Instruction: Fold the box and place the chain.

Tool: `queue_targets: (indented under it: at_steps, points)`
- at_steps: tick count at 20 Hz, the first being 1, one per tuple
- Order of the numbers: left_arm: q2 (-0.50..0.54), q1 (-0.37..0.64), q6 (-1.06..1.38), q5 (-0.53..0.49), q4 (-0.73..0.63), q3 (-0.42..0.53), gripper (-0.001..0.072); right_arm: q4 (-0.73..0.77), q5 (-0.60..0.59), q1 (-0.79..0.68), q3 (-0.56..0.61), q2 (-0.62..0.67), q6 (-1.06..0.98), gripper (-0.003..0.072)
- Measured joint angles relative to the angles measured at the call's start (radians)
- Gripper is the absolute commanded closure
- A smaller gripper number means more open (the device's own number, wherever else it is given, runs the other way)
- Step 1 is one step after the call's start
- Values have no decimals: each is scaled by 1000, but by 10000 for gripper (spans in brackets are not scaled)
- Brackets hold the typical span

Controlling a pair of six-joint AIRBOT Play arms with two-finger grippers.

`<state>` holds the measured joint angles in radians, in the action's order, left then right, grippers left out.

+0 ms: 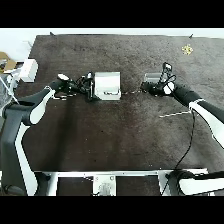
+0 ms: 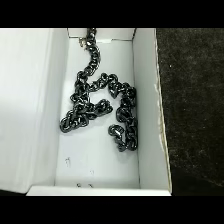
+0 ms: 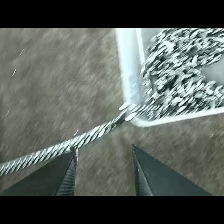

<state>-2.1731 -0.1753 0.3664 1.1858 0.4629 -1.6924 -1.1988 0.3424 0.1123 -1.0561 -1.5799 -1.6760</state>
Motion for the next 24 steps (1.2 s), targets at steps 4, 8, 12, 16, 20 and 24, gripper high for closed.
queue_targets:
  at_steps: [4,8,12,16,20,24]
  points:
    - [0,0,0,0,0,0,483,64,-76,-2,6,-43,-2,305]
    - [0,0,0,0,0,0,483,104,-125,10,3,-74,-3,375]
    - [0,0,0,0,0,0,483,117,-171,31,3,-85,-2,566]
    - [0,0,0,0,0,0,483,122,-183,35,3,-87,-2,686]
    - [0,0,0,0,0,0,483,122,-184,52,3,-45,3,686]
    - [0,0,0,0,0,0,483,122,-190,109,2,90,36,686]
